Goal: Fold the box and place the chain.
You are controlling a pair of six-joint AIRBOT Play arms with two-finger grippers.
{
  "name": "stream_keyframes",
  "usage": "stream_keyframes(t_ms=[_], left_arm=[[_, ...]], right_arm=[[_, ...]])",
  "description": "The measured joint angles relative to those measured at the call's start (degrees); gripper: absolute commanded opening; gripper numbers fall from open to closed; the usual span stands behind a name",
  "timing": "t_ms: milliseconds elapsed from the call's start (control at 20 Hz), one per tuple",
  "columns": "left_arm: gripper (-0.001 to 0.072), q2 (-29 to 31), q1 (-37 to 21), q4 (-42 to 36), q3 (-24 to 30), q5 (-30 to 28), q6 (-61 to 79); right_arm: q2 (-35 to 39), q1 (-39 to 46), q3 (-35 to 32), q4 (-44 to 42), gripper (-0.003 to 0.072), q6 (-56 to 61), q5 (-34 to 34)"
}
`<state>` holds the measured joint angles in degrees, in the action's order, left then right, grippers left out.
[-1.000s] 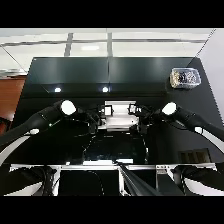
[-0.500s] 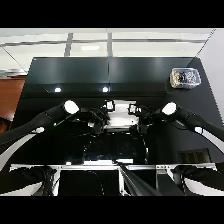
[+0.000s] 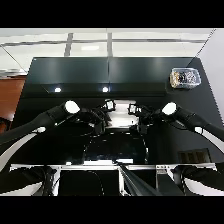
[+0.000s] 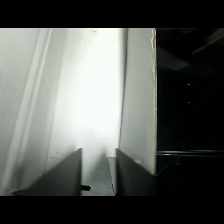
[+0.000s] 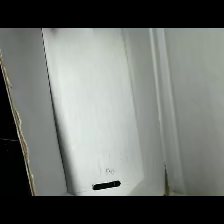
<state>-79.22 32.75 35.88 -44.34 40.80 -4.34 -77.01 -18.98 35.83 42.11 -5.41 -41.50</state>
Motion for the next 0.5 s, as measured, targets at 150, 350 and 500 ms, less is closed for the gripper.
stream_keyframes(t_ms=[150,350,500], left_arm=[[0.0023,1.53,-0.68,1.64,-0.17,1.49,-1.20],[0.0023,7.54,-3.58,4.96,-0.31,5.09,-5.77],[0.0024,12.70,-7.89,10.58,-0.35,7.91,-15.93]], right_arm=[[0.00,0.00,0.00,0.00,0.0171,0.02,0.00],[0.00,0.00,0.00,0.00,0.0171,0.02,0.00],[0.00,0.00,0.00,0.00,0.0171,0.02,0.00]])
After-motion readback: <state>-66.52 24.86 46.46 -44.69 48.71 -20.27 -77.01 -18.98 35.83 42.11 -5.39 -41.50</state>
